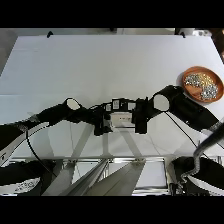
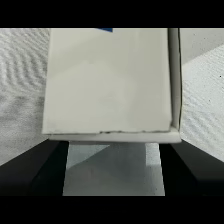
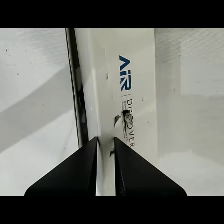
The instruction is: Fold the box and place the chain.
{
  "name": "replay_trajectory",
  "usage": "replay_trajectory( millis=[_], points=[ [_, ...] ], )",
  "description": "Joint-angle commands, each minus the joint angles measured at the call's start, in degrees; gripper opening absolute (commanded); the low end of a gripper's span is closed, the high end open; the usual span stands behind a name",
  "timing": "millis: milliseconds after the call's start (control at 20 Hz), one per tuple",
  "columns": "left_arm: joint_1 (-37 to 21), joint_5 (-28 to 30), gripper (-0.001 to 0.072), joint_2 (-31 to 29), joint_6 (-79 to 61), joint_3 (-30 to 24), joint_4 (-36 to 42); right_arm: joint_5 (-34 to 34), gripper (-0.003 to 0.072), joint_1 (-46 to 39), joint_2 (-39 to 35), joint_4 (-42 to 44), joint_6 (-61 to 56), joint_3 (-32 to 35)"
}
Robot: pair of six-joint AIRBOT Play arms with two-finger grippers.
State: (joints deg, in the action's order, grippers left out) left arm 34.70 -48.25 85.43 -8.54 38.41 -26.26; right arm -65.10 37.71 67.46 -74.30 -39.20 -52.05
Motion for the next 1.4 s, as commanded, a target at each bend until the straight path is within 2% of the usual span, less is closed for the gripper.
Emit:
replay_trajectory(
  millis=[0,250,300,700,900,950,1350],
  points=[
    [0.0,0.0,0.029,0.0,0.0,0.0,0.0,-0.1,0.008,0.0,0.1,1.2,0.0,0.4],
    [0.0,0.0,0.029,0.0,0.0,0.0,0.0,-0.2,0.0075,0.0,0.1,3.9,0.2,2.7],
    [0.0,0.0,0.029,0.0,0.0,0.0,0.0,-0.1,0.0048,0.0,0.1,3.9,0.3,3.4],
    [0.0,0.0,0.029,0.0,0.0,0.0,0.0,1.7,0.0048,0.0,0.1,3.9,0.2,5.0],
    [0.0,0.0,0.029,0.0,0.0,0.0,0.0,4.3,0.0075,0.0,-1.4,3.8,0.2,5.0],
    [0.0,0.0,0.029,0.0,0.0,0.0,0.0,5.0,0.0131,0.0,-2.0,3.9,0.2,5.0],
    [0.0,0.0,0.029,0.0,0.0,0.0,0.0,6.2,0.0136,0.0,-6.5,5.6,0.2,5.0]
  ],
)
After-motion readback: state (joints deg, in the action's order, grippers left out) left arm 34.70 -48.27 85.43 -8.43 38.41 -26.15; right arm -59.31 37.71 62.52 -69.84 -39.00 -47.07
